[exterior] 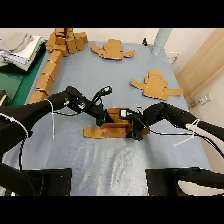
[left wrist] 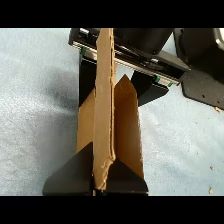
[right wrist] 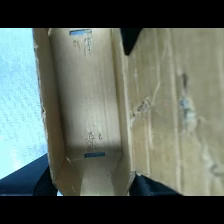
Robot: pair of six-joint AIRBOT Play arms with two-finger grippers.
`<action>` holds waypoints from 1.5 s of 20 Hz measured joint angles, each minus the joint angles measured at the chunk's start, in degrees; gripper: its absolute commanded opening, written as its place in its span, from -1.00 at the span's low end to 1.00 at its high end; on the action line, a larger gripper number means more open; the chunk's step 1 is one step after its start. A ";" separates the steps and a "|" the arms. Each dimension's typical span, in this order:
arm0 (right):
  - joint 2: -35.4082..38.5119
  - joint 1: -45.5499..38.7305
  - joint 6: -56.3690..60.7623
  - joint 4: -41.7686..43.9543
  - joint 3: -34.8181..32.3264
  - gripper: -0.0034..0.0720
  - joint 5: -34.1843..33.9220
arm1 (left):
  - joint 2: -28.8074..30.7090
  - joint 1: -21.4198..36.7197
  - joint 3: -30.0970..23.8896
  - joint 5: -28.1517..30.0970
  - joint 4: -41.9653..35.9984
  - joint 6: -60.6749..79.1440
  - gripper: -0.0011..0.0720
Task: Fold the box.
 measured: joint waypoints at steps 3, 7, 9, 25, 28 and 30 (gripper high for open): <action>-0.02 0.15 0.02 -0.02 0.00 0.29 -0.02 | 0.00 0.00 0.02 0.04 0.00 0.02 -0.93; -0.02 0.22 0.02 0.11 0.00 0.29 -0.09 | 0.00 0.00 0.00 0.09 0.00 0.02 -0.93; -0.02 0.22 0.02 0.26 0.00 0.29 -0.17 | 0.00 0.00 0.00 0.09 0.02 0.02 -0.93; -0.04 0.26 0.07 0.68 -0.04 0.29 -0.48 | 0.00 0.00 0.00 -0.20 -1.64 -0.68 0.73; -0.07 0.33 0.02 0.72 -0.07 0.29 -0.66 | 0.11 0.37 0.00 -2.47 -1.86 -1.27 0.95; -0.07 0.31 0.00 0.59 -0.07 0.29 -0.61 | 0.46 1.46 0.00 -3.93 -1.64 -2.16 0.95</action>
